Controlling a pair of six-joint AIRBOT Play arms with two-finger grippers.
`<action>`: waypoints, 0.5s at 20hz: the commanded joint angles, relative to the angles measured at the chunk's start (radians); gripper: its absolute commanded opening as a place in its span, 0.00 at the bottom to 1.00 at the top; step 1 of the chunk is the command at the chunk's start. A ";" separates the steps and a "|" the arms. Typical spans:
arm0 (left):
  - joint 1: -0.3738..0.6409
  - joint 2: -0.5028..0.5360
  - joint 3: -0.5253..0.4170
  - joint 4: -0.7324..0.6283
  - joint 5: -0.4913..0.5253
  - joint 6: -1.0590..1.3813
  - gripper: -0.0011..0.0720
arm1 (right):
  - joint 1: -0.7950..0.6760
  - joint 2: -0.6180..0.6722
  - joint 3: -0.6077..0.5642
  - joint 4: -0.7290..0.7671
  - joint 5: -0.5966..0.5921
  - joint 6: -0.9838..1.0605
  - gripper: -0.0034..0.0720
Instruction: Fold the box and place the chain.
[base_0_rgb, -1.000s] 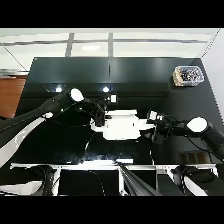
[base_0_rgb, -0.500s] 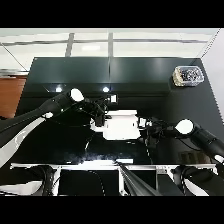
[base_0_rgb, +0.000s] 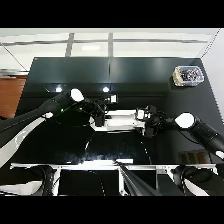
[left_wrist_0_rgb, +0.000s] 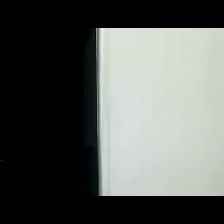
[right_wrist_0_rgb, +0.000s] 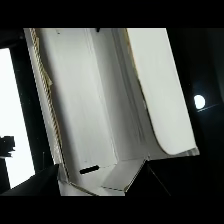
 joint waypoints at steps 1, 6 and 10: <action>0.000 -0.001 0.000 0.000 0.000 0.000 0.05 | 0.001 -0.004 0.012 0.000 -0.030 -0.026 0.88; 0.000 -0.001 0.001 0.000 0.000 0.000 0.05 | 0.001 -0.038 0.012 0.090 -0.022 -0.107 0.88; 0.001 -0.001 0.001 0.000 0.003 0.000 0.05 | 0.001 -0.092 0.014 0.203 0.030 -0.188 0.88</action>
